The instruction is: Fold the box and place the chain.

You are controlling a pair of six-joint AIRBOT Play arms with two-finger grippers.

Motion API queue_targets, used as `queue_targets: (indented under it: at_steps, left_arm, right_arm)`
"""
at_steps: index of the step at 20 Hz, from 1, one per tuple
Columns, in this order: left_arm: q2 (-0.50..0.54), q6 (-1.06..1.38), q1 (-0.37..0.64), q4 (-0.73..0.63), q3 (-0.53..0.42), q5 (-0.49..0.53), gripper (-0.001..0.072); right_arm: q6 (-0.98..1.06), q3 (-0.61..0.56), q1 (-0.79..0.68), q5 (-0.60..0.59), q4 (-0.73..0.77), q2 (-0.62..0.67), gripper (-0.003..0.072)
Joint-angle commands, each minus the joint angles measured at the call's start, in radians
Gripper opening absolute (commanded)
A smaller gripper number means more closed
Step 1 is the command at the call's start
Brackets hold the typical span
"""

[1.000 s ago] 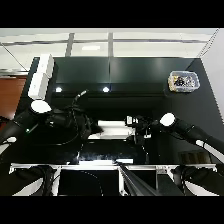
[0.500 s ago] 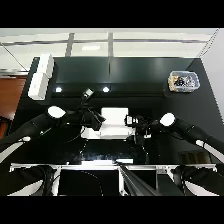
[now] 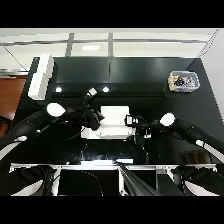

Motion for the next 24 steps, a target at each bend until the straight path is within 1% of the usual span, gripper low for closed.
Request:
queue_targets:
  at_steps: [1, 2, 3, 4, 5, 6, 10, 12, 13, 16, 17, 20, 22, 23, 24]
  left_arm:
    - [0.127, -0.01, 0.089, 0.168, 0.013, -0.153, 0.003]
    - [0.152, -0.006, 0.124, 0.2, 0.013, -0.235, 0.0031]
    - [0.167, 0.043, 0.153, 0.223, 0.013, -0.34, 0.0044]
    - [0.171, 0.138, 0.164, 0.239, 0.011, -0.434, 0.0202]
    - [0.17, 0.224, 0.164, 0.246, 0.002, -0.478, 0.0435]
    - [0.17, 0.294, 0.156, 0.245, -0.012, -0.46, 0.0714]
    - [0.146, 0.505, 0.08, 0.258, -0.069, -0.276, 0.0708]
    - [0.116, 0.507, 0.034, 0.303, -0.075, -0.205, 0.07]
    - [0.095, 0.502, 0.017, 0.308, -0.075, -0.186, 0.0686]
    - [0.033, 0.488, -0.019, 0.288, -0.075, -0.175, 0.0684]
    - [0.019, 0.468, -0.024, 0.273, -0.075, -0.168, 0.0683]
    - [-0.013, 0.465, -0.024, 0.168, -0.075, -0.146, 0.0684]
    - [-0.018, 0.467, -0.024, 0.175, -0.075, -0.135, 0.067]
    - [-0.018, 0.467, -0.024, 0.177, -0.075, -0.127, 0.0578]
    - [-0.018, 0.467, -0.024, 0.175, -0.074, -0.126, 0.0439]
  right_arm:
    - [0.0, -0.001, 0.0, 0.0, 0.0, 0.0, 0.037]
    - [0.0, -0.001, 0.0, 0.0, 0.0, 0.0, 0.0371]
    - [0.0, -0.001, 0.0, 0.0, 0.0, 0.0, 0.0371]
    - [0.0, -0.001, 0.0, 0.0, 0.0, 0.0, 0.0371]
    - [0.0, -0.001, 0.0, 0.0, 0.0, 0.0, 0.0371]
    - [0.0, -0.001, 0.0, 0.0, 0.0, 0.0, 0.037]
    - [0.0, -0.001, 0.0, 0.0, 0.0, 0.0, 0.0371]
    - [0.0, -0.001, 0.0, 0.0, 0.0, 0.0, 0.0371]
    - [0.0, -0.001, 0.0, 0.0, 0.0, 0.0, 0.0371]
    - [0.001, -0.001, 0.0, 0.0, 0.0, 0.0, 0.0371]
    - [0.001, -0.001, 0.0, 0.0, 0.0, 0.0, 0.0371]
    - [0.001, -0.001, 0.0, 0.0, 0.0, 0.0, 0.0371]
    - [0.001, -0.001, 0.0, 0.0, 0.0, 0.0, 0.0371]
    - [0.001, -0.001, 0.0, 0.0, 0.0, 0.0, 0.0371]
    - [0.001, -0.001, 0.0, 0.0, 0.0, 0.0, 0.0371]
